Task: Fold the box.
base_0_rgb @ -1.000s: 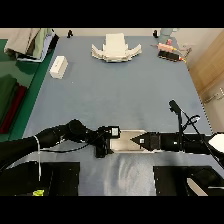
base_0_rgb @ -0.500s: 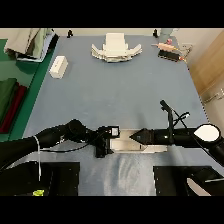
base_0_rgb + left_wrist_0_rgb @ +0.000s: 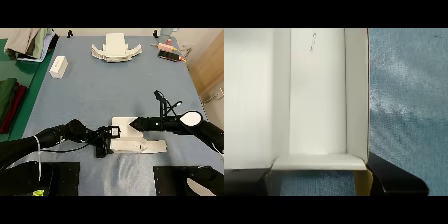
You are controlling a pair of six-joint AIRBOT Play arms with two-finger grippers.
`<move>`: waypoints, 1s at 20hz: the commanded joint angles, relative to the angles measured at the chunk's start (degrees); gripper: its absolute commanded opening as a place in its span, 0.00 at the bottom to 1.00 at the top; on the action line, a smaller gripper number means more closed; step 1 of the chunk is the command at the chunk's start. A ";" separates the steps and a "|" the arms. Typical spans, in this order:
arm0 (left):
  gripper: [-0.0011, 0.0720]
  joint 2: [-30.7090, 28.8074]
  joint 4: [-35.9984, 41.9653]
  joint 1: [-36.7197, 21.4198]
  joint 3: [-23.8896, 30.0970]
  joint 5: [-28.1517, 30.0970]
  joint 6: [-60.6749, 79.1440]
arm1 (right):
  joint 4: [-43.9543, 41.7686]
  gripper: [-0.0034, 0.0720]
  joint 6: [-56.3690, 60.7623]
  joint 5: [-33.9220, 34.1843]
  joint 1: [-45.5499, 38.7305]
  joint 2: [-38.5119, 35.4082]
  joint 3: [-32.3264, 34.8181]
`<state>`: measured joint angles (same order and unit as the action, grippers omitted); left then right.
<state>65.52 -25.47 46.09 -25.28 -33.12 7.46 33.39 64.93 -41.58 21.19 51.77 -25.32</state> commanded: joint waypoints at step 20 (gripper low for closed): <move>0.66 -0.02 -0.02 0.00 -0.02 0.02 0.02 | 5.79 0.42 -8.44 1.97 7.15 -5.55 -1.70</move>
<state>65.52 -25.69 46.09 -25.28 -33.08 7.75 37.85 56.53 -37.10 28.32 51.77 -26.48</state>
